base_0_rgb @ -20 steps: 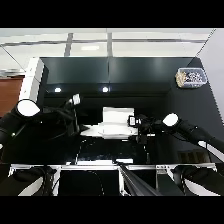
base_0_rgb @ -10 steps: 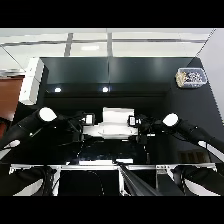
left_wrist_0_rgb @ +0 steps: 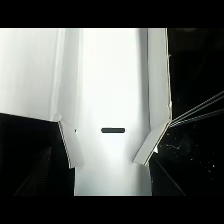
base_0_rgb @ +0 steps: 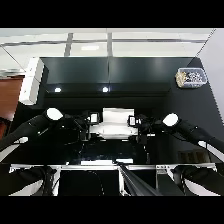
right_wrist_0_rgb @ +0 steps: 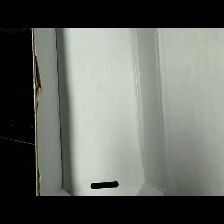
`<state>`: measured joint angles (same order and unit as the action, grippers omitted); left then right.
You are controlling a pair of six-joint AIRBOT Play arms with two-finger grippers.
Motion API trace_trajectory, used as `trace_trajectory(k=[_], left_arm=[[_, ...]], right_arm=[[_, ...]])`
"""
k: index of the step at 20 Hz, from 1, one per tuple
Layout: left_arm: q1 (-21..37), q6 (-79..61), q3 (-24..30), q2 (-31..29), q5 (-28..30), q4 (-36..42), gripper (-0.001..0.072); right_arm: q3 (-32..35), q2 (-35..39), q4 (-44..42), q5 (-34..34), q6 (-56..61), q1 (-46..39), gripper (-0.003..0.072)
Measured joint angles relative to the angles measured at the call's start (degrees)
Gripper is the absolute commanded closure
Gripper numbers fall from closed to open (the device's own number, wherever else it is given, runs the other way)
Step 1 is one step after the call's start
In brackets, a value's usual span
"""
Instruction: Fold the box and place the chain.
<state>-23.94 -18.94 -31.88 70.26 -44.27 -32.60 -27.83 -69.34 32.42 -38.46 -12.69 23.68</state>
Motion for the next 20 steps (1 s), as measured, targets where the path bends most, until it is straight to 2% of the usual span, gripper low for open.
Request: trace_trajectory(k=[1,2,3,6,7,9,20], left_arm=[[0.0,-0.5,-0.1,0.1,-0.4,0.9,0.0326],[0.0,-1.0,-0.1,0.2,-1.4,1.3,0.0416],[0.0,-1.3,-0.2,0.2,-1.9,1.8,0.0445],[-0.1,-1.9,-0.2,0.3,-4.8,2.5,0.0454],[0.0,-1.9,-0.2,0.4,-5.0,2.7,0.0499],[-0.1,-2.1,-0.2,0.4,-5.6,3.1,0.0513],[-3.4,-2.3,-0.2,1.5,1.3,8.1,0.0513]], right_arm=[[0.0,0.0,0.0,0.0,0.0,0.0,0.0601],[0.0,0.0,0.0,0.0,0.0,0.0,0.0601],[0.0,0.0,0.0,0.0,0.0,0.0,0.06],[0.0,0.0,0.0,0.0,0.0,0.0,0.0601],[0.0,0.0,0.0,0.0,0.0,0.0,0.06],[0.0,0.0,0.0,0.0,0.0,0.0,0.0601],[0.0,0.0,-0.1,0.1,0.0,0.0,0.06]])
